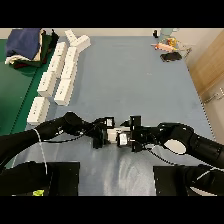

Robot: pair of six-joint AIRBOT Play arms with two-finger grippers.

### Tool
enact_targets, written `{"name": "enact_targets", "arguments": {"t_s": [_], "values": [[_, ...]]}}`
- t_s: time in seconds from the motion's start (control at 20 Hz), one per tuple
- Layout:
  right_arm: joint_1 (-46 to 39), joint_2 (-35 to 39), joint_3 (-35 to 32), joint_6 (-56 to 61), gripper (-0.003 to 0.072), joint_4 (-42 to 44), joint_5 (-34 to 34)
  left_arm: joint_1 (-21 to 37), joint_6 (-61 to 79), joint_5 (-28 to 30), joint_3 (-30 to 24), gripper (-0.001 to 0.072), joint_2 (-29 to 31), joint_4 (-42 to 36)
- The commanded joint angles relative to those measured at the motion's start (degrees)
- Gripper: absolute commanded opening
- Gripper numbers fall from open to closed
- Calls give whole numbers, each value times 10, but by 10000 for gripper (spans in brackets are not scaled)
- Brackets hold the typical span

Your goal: Fold the box.

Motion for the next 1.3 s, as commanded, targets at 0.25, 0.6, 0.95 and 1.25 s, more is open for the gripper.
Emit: {"name": "enact_targets", "arguments": {"t_s": [0.25,0.6,0.95,1.25], "values": [[0,4,0,5,504,-6,-46,0,0,1,0,481,0,0],[0,-23,0,18,367,-5,-34,0,0,1,0,481,0,0],[0,-33,0,18,214,-1,2,0,0,1,0,480,0,0],[1,-32,0,17,153,23,15,0,0,1,0,480,0,0]]}}
